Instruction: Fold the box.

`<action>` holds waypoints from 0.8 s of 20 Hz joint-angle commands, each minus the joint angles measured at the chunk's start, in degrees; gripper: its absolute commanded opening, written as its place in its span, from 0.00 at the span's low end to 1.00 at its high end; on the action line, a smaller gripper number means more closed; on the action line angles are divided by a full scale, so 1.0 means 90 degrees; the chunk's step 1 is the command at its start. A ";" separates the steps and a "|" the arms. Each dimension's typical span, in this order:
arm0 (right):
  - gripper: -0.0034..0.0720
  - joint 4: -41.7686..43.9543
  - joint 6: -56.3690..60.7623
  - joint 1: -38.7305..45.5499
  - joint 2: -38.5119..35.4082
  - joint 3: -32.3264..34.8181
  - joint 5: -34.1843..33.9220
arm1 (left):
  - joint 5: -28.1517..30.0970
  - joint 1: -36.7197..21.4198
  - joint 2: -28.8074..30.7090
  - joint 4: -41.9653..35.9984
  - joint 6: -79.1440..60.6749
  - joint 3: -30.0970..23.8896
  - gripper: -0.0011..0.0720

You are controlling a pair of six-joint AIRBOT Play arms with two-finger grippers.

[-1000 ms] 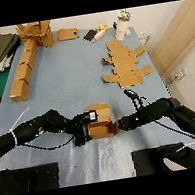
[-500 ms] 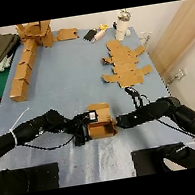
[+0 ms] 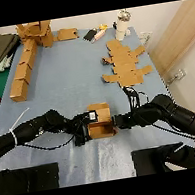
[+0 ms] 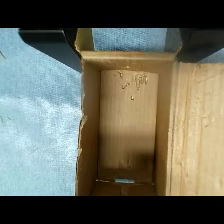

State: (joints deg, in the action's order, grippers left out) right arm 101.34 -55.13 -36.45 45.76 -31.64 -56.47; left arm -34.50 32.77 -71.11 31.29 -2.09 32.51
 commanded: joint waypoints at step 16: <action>0.18 0.0316 0.0279 -0.0170 0.0265 -0.0444 -0.0206 | 0.0002 0.0005 0.0005 0.0000 -0.0002 0.0005 0.56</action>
State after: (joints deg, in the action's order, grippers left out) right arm 103.92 -52.12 -37.93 48.10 -34.87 -57.04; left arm -34.50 32.77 -71.11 31.27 -2.07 32.51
